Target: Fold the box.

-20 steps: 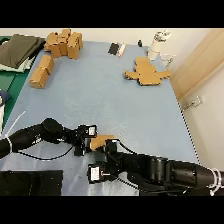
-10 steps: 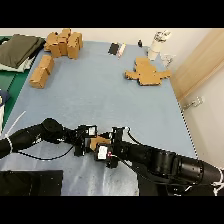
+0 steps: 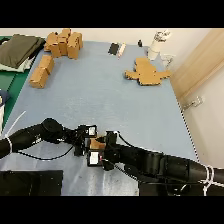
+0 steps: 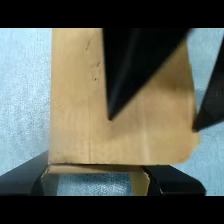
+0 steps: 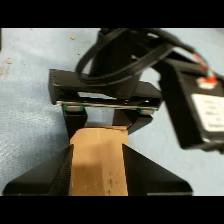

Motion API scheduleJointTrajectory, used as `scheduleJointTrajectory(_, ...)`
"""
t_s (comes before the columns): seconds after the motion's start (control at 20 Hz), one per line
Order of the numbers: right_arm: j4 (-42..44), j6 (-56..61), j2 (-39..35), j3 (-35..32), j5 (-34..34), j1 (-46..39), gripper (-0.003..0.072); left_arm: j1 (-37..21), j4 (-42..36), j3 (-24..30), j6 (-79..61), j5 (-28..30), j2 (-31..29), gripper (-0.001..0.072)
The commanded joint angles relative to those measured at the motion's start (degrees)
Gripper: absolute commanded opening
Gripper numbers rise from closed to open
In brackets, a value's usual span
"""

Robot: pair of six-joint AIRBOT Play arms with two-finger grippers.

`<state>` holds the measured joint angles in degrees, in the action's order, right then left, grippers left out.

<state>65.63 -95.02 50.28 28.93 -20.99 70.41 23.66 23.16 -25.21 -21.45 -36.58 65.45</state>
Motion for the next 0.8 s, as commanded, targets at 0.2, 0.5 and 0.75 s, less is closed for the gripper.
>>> scheduleJointTrajectory(0.2,-2.45,-0.13,3.91,0.02,-0.61,0.61,0.0485,-0.07,0.0,-0.02,0.0,-0.02,0.04,0.0547)
scheduleJointTrajectory(0.5,-8.48,-0.07,3.85,0.0,-4.2,0.74,0.0484,-0.07,0.0,-0.02,0.0,0.02,0.04,0.0548)
scheduleJointTrajectory(0.75,-13.2,4.15,2.49,0.04,-8.26,4.24,0.0477,-0.07,0.0,-0.02,0.0,-0.02,0.04,0.0548)
